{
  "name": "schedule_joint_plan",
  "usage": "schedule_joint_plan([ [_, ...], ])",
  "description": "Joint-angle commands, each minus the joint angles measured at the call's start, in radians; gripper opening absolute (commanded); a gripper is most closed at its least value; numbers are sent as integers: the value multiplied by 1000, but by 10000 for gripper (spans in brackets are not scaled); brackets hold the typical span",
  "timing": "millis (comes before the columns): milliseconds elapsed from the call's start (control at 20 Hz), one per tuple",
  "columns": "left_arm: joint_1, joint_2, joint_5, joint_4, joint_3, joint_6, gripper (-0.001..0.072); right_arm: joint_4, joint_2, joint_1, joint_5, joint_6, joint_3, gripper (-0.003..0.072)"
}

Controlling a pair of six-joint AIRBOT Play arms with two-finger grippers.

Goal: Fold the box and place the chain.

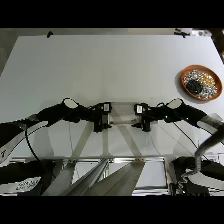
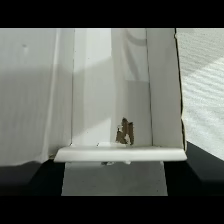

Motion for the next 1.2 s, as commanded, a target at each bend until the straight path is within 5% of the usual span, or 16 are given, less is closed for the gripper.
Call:
schedule_joint_plan([
  [0, 0, -1, 2, 0, 0, 0, 208, 5, 0, 1, 2, 0, 0, 412],
  [450, 0, -1, 2, 0, 0, 0, 208, 5, 0, 1, 56, 0, 0, 411],
  [700, 0, -1, 2, 0, 0, 0, 208, 2, 21, 0, 69, 53, 0, 716],
  [1150, 0, -1, 2, 0, 0, 0, 208, -449, 207, 0, 44, 488, 0, 708],
])
